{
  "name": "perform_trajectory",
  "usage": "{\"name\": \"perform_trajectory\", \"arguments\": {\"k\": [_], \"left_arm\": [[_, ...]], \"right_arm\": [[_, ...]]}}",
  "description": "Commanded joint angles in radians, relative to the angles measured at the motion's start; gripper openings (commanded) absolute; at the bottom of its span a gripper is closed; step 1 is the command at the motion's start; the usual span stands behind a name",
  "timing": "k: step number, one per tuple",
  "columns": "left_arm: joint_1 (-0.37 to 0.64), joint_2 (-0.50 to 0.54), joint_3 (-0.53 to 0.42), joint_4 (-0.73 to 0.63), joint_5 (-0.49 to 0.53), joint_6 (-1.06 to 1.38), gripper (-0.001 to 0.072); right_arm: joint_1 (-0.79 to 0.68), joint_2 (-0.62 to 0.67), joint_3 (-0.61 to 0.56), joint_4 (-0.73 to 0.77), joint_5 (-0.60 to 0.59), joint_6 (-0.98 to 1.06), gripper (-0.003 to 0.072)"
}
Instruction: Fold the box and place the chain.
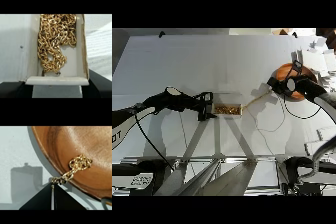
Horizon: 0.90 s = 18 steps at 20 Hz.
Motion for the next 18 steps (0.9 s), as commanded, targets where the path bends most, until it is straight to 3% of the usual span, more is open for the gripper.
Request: {"name": "perform_trajectory", "arguments": {"k": [1,4,8,13,18], "left_arm": [[0.000,0.000,0.000,0.000,0.000,0.000,0.0339],[0.000,0.000,0.000,0.000,0.000,0.000,0.0339],[0.000,0.000,0.000,0.000,0.000,0.000,0.0339],[0.001,0.000,0.000,0.000,0.000,0.000,0.0339],[0.001,0.000,0.000,0.000,0.000,0.000,0.0339]], "right_arm": [[0.010,0.027,0.003,-0.014,0.074,-0.114,0.0010],[0.051,0.111,0.003,0.025,0.238,-0.389,0.0010],[0.134,0.236,0.003,0.191,0.468,-0.795,0.0010],[0.264,0.309,0.028,0.457,0.534,-0.987,0.0011],[0.347,0.309,0.105,0.737,0.505,-1.155,0.0011]]}}
